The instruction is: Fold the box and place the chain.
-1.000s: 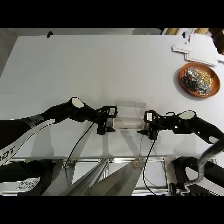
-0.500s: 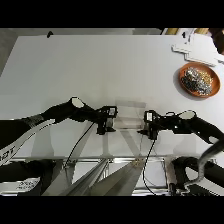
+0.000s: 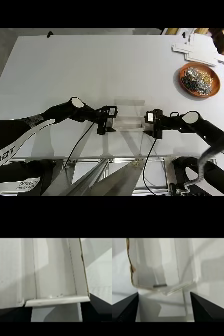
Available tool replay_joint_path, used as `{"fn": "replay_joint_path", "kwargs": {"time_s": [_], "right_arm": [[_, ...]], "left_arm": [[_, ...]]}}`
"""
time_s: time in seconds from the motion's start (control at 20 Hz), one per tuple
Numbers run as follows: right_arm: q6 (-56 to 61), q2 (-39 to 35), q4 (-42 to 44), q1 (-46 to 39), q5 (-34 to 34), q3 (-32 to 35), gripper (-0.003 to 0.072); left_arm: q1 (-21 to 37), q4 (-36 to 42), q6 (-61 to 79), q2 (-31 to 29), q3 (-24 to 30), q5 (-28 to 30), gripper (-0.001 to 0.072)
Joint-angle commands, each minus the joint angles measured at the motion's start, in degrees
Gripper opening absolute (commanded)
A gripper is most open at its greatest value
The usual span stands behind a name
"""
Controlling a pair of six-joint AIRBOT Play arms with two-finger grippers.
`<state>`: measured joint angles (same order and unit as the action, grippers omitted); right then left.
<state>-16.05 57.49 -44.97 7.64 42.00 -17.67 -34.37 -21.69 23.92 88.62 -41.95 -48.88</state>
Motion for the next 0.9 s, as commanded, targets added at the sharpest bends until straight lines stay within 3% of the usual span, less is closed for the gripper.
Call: {"fn": "replay_joint_path", "kwargs": {"time_s": [0.0,0.15,0.3,0.55,0.7,0.75,0.8,0.85], "right_arm": [[15.76,-9.11,-16.2,-0.02,4.59,-0.07,0.0695],[19.69,-16.85,-17.25,-0.02,11.1,-0.07,0.0686],[20.31,-22.58,-9.4,-0.02,15.3,-0.07,0.0641],[21.86,-25.24,4.7,-0.02,15.26,-0.07,0.0636],[22.29,-25.2,14.25,-0.02,8.81,-0.07,0.0536],[22.21,-24.87,17.18,-0.02,5.88,-0.04,0.0306],[20.55,-23.67,18.86,-0.02,5.31,-0.04,0.002],[18.71,-21.14,21.59,0.22,5.29,-0.04,0.0012]], "left_arm": [[0.0,-0.15,0.07,-0.02,0.02,0.2,0.0206],[-0.02,-0.15,0.07,-0.02,0.02,0.2,0.0206],[0.0,-0.15,0.07,-0.02,0.02,0.2,0.0206],[-0.02,-0.15,0.07,-0.02,0.02,0.17,0.0206],[-0.02,-0.15,0.07,-0.02,0.02,0.17,0.0206],[-0.02,-0.15,0.07,-0.02,0.02,0.2,0.0206],[0.0,-0.15,0.07,-0.02,0.02,0.17,0.0206],[0.0,-0.15,0.07,-0.02,0.02,0.17,0.0206]]}}
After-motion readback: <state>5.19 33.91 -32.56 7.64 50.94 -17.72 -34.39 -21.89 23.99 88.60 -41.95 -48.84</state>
